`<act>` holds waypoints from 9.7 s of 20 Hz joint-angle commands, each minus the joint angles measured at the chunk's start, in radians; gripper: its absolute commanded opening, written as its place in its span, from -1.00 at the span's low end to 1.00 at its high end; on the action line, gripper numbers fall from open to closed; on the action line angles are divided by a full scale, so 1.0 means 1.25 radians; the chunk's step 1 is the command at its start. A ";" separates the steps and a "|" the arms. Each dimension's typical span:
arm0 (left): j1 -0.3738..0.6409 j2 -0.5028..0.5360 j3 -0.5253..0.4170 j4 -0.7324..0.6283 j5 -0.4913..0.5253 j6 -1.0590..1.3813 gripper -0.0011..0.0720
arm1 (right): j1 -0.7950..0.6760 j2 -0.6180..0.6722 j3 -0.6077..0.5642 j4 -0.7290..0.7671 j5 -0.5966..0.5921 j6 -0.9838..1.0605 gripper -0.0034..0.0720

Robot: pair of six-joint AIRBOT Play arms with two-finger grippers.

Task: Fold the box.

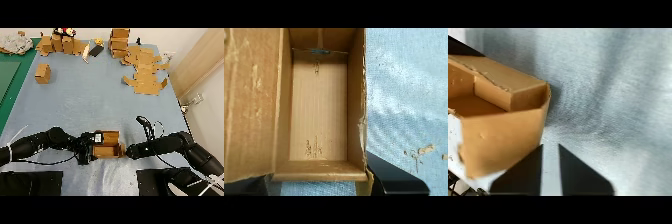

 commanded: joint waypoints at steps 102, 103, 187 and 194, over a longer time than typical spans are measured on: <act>0.000 0.000 0.000 0.000 0.000 0.000 0.46 | 0.154 -0.060 0.049 0.166 0.190 -0.712 -0.68; 0.000 0.000 0.000 0.000 0.000 0.000 0.46 | 0.180 -0.061 0.049 0.128 0.212 -0.712 -0.64; 0.000 0.000 0.000 0.000 0.000 0.000 0.46 | 0.520 -0.035 0.056 -0.452 0.378 -0.573 -0.06; 0.000 0.000 0.000 0.000 0.000 0.000 0.46 | 0.520 -0.033 0.056 -0.448 0.359 -0.573 -0.06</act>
